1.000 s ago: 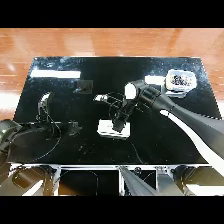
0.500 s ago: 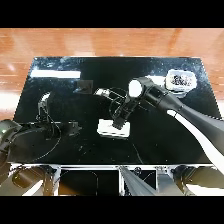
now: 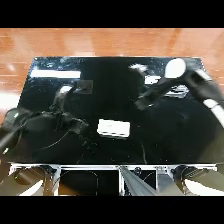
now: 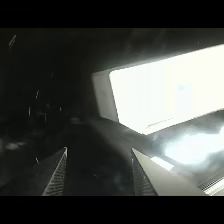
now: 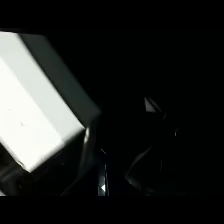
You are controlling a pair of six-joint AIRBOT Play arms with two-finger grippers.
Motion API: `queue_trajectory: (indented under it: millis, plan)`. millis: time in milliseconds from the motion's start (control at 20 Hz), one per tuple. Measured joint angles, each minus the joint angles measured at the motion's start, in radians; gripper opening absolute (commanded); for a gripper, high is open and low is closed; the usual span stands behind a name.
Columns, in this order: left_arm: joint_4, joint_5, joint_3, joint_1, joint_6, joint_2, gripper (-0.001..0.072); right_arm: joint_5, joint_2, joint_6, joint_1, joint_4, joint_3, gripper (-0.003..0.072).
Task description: Fold the box and place the chain.
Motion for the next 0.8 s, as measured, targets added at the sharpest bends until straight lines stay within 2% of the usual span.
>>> queue_trajectory:
  millis: [50, 200, 350, 550, 800]
  plan:
    - [-0.008, 0.027, 0.045, -0.006, 0.136, -0.065, 0.0628, 0.018, 0.031, 0.020, -0.061, -0.015, -0.025, 0.0034]
    - [-0.009, 0.073, 0.177, -0.042, 0.456, -0.229, 0.0629, 0.045, 0.101, 0.071, -0.187, -0.070, -0.107, 0.0034]
    - [0.040, 0.089, 0.267, -0.092, 0.667, -0.328, 0.0627, 0.046, 0.134, 0.097, -0.247, -0.106, -0.169, 0.0033]
    - [0.063, 0.087, 0.311, -0.147, 0.815, -0.375, 0.0627, 0.024, 0.148, 0.112, -0.272, -0.116, -0.206, 0.0033]
    - [0.031, 0.101, 0.341, -0.165, 0.882, -0.400, 0.0628, 0.010, 0.152, 0.120, -0.281, -0.119, -0.218, 0.0033]
